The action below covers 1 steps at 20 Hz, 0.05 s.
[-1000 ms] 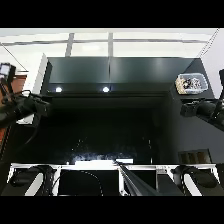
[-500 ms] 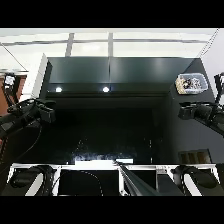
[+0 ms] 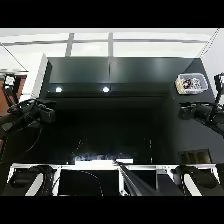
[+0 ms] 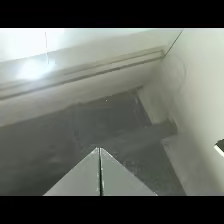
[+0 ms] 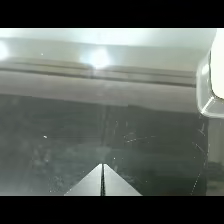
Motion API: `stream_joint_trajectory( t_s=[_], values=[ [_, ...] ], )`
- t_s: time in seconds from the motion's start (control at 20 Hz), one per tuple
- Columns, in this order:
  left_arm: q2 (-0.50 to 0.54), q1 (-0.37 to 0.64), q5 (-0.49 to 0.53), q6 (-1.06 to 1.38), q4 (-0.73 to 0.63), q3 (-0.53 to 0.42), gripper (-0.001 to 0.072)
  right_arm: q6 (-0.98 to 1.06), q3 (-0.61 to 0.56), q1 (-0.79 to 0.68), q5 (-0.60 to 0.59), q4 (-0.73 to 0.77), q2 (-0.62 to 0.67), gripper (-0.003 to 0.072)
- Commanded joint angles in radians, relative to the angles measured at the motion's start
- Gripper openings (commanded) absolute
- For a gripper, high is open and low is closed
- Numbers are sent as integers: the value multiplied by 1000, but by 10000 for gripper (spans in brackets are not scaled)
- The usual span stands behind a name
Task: Fold the box and place the chain.
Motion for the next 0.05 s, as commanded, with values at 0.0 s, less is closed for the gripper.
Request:
stream_joint_trajectory(
  t_s=[0.0],
  values=[
    [1,0,1,-1,0,0,24,0,0,1,0,0,1,2]
  ],
)
